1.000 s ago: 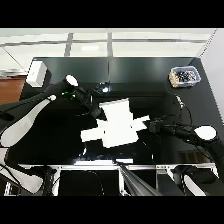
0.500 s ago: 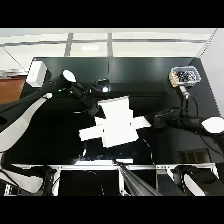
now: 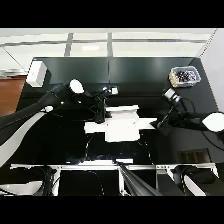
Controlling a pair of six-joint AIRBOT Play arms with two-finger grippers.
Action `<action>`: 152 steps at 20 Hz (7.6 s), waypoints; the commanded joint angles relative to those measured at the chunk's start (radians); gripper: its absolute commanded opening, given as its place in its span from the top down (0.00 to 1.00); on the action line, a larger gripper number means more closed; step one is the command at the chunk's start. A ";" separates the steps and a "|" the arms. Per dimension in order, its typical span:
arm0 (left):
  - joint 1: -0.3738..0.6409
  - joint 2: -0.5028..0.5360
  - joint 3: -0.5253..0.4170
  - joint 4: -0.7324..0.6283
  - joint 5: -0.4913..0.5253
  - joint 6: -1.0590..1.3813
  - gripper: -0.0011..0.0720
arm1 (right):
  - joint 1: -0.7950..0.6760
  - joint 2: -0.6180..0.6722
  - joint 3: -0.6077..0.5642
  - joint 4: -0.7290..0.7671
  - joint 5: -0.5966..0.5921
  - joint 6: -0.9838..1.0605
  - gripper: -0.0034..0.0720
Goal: Fold the box and place the chain.
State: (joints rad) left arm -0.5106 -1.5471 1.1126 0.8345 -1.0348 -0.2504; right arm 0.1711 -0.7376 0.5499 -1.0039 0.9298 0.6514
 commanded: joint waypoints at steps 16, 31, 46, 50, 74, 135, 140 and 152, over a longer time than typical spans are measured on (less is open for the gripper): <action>-0.021 -0.008 -0.008 0.044 0.054 0.012 0.95 | 0.394 -0.201 -0.169 0.040 -0.416 -0.429 0.02; -0.021 -0.008 -0.008 0.044 0.054 0.012 0.95 | 0.153 -0.278 0.003 0.383 -0.306 -0.743 0.02; -0.021 -0.008 -0.006 0.044 0.021 0.042 0.95 | 0.108 -0.377 -0.003 0.523 -0.102 -0.946 0.02; -0.021 -0.008 -0.006 0.043 0.019 0.041 0.95 | 0.146 -0.426 -0.017 0.497 -0.138 -0.949 0.02; -0.021 -0.008 -0.006 0.043 0.004 0.037 0.95 | 0.149 -0.514 -0.016 0.444 -0.181 -0.924 0.02; 0.031 0.175 -0.393 -0.427 0.437 -0.163 0.95 | 0.197 -0.520 -0.016 0.382 -0.212 -0.890 0.71; 0.033 0.148 -0.389 -0.392 0.356 -0.163 0.95 | 0.197 -0.520 -0.016 0.382 -0.212 -0.890 0.71; 0.222 0.558 -0.604 -0.184 0.161 0.193 0.95 | 0.197 -0.520 -0.016 0.382 -0.212 -0.890 0.71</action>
State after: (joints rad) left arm -0.3050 -1.0245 0.5728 0.6254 -0.7803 -0.3424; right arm 0.3672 -1.2579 0.5339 -0.6212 0.7197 -0.2390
